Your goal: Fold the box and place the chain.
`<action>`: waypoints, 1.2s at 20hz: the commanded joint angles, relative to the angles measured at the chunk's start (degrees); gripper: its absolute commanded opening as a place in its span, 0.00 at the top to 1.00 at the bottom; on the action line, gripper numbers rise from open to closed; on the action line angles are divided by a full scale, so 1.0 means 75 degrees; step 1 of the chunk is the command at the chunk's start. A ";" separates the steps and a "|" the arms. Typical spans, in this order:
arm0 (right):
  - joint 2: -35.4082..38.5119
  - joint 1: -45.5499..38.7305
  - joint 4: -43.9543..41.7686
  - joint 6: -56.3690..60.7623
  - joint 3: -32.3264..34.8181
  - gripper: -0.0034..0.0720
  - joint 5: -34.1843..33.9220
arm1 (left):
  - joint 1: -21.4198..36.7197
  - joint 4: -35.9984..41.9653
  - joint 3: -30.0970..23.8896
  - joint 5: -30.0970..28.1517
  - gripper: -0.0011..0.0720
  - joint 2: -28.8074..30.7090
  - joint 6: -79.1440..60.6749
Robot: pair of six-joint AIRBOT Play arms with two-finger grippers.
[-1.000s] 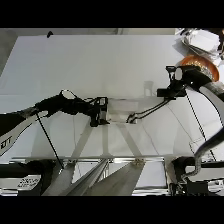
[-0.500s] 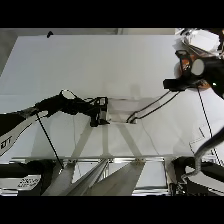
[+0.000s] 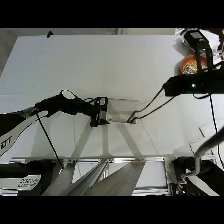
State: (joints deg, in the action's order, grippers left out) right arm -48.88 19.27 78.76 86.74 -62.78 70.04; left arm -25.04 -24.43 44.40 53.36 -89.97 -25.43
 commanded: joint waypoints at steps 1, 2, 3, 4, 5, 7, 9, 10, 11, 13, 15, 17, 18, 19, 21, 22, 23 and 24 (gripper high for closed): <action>0.0385 0.1332 -0.0119 0.0181 -0.0003 0.93 0.0041 | -0.0006 -0.0003 0.0000 0.0000 0.61 0.0006 -0.0003; 0.0382 0.1699 -0.0099 0.0259 -0.0003 0.93 -0.0119 | -0.0006 0.0000 0.0000 0.0000 0.61 0.0006 -0.0003; 0.0382 0.2034 -0.0079 0.0259 -0.0003 0.93 -0.0350 | -0.0006 0.0000 0.0000 0.0000 0.61 0.0006 -0.0003; 0.0382 0.2361 -0.0067 0.0265 -0.0003 0.93 -0.0624 | -0.0006 -0.0003 0.0000 0.0000 0.61 0.0006 -0.0003; 0.0382 0.2620 -0.0061 0.0338 -0.0003 0.93 -0.0895 | -0.0006 -0.0003 0.0000 0.0000 0.61 0.0006 -0.0003; 0.0370 0.2975 -0.0041 0.0571 -0.0003 0.93 -0.1230 | -0.0006 -0.0003 0.0000 0.0000 0.61 0.0006 -0.0003; 0.0286 0.3179 -0.0044 0.0606 -0.0003 0.93 -0.1282 | -0.0006 0.0000 0.0000 0.0000 0.61 0.0006 -0.0003; 0.0210 0.3270 -0.0052 0.0647 0.0000 0.93 -0.1282 | -0.0006 -0.0003 0.0000 0.0000 0.61 0.0006 -0.0003; 0.0067 0.3386 -0.0085 0.0664 0.0000 0.93 -0.1288 | -0.0006 -0.0003 0.0000 0.0000 0.61 0.0009 -0.0003; -0.0361 0.3698 -0.0096 0.0664 0.0000 0.93 -0.1288 | -0.0006 -0.0003 0.0000 0.0000 0.61 0.0006 -0.0003; -0.0985 0.3923 0.0172 0.0831 0.0000 0.93 -0.1282 | -0.0006 -0.0003 0.0000 0.0000 0.61 0.0006 -0.0003; -0.1682 0.3952 0.0265 0.0863 0.0000 0.93 -0.1288 | -0.0006 -0.0003 0.0000 0.0000 0.61 0.0006 -0.0003; -0.2020 0.3952 0.0265 0.0863 0.0000 0.93 -0.1309 | -0.0006 -0.0003 0.0000 0.0000 0.61 0.0009 -0.0003; -0.2375 0.3952 0.0265 0.0863 0.0000 0.93 -0.1396 | -0.0006 -0.0003 0.0000 0.0000 0.61 0.0006 -0.0003; -0.3019 0.3952 0.0262 0.0868 0.0000 0.93 -0.1763 | -0.0006 0.0000 0.0000 0.0000 0.61 0.0006 -0.0003; -0.3314 0.3952 0.0265 0.0956 0.0000 0.93 -0.1938 | -0.0006 -0.0003 0.0000 0.0000 0.61 0.0006 -0.0003; -0.3555 0.3952 0.0262 0.1070 0.0000 0.93 -0.2072 | -0.0006 -0.0003 0.0000 0.0000 0.61 0.0009 -0.0003; -0.3759 0.3955 0.0259 0.1099 0.0000 0.93 -0.2148 | -0.0006 0.0000 0.0000 0.0000 0.61 0.0006 -0.0003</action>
